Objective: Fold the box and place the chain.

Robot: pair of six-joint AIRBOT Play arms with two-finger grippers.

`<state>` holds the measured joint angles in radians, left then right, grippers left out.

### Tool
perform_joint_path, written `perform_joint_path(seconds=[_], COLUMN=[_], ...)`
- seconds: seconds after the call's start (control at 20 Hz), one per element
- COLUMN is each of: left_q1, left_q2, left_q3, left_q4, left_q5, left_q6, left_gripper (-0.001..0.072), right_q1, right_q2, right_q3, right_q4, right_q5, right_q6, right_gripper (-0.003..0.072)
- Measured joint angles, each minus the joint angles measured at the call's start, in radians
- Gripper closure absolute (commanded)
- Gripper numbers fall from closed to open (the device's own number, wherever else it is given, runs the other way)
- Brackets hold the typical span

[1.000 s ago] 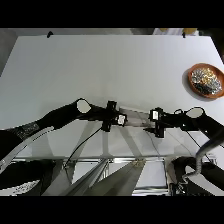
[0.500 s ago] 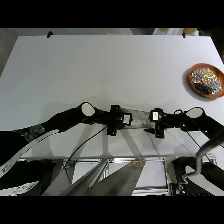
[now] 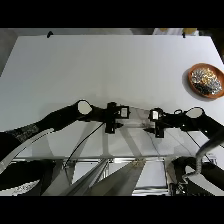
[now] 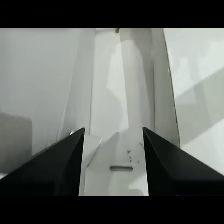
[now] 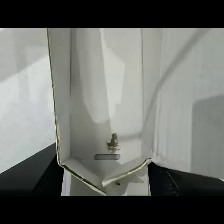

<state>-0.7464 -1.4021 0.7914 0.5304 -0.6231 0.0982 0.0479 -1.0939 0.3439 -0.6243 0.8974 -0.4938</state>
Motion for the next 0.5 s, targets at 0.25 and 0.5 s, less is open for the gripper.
perform_joint_path(seconds=[0.25, 0.5], left_q1=[0.086, 0.203], left_q2=[0.093, 0.201], left_q3=[0.0, 0.0], left_q4=[0.165, 0.418], left_q5=[-0.075, -0.167], left_q6=[-0.227, -0.731], left_gripper=[0.0396, 0.0563], right_q1=[0.0, 0.0], right_q2=[0.0, 0.0], right_q3=[0.0, 0.0], right_q4=[-0.006, -0.005], right_q5=[0.005, 0.005], right_q6=[-0.006, -0.006], right_gripper=[0.0343, 0.0343])
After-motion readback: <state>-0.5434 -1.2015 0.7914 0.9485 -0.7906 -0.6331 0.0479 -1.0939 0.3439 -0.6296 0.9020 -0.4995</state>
